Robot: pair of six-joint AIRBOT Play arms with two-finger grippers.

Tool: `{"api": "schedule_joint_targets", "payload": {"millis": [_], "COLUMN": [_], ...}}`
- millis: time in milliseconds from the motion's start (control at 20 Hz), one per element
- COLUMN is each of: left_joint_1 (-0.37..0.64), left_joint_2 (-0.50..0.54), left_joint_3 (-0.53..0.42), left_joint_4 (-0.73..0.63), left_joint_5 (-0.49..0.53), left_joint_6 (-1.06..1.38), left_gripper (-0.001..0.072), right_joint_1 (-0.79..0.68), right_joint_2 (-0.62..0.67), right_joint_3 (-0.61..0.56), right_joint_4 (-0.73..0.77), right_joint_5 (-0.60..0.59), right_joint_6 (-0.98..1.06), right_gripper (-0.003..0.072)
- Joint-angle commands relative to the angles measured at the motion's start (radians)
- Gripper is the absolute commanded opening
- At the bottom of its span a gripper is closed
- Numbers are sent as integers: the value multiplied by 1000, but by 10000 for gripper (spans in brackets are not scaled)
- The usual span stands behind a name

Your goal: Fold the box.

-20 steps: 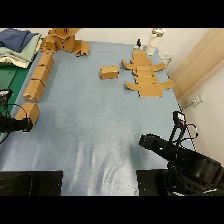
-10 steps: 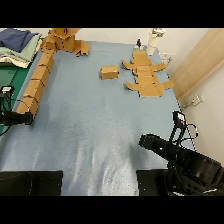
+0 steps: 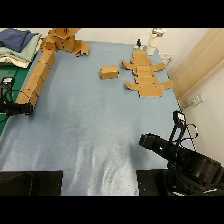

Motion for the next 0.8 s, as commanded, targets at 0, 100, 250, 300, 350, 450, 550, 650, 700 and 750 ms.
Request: {"api": "schedule_joint_targets", "payload": {"millis": [0,100,250,300,350,450,550,650,700,750], "left_joint_1": [-14,-35,-66,-71,-72,-71,-72,-69,-62,-48], "left_joint_2": [-58,-77,-102,-106,-111,-117,-117,-116,-115,-112], "left_joint_3": [27,29,32,32,32,34,34,36,41,51], "left_joint_4": [-16,-18,-43,-42,-42,-37,-37,-37,-37,-38], "left_joint_5": [25,47,76,82,83,82,81,63,37,-1], "left_joint_6": [35,42,47,47,47,47,43,40,36,32], "left_gripper": [452,452,452,452,453,630,661,672,693,698], "right_joint_1": [0,0,0,0,0,0,0,0,0,0], "right_joint_2": [1,1,1,1,1,1,1,1,1,1], "right_joint_3": [1,1,1,1,1,1,1,1,1,1], "right_joint_4": [-10,-11,-11,-11,-11,-11,-9,-9,-8,-8], "right_joint_5": [0,0,0,0,0,0,0,0,0,0], "right_joint_6": [4,4,4,4,4,4,4,4,4,4], "right_gripper": [3,3,3,3,3,3,3,3,4,4]}}
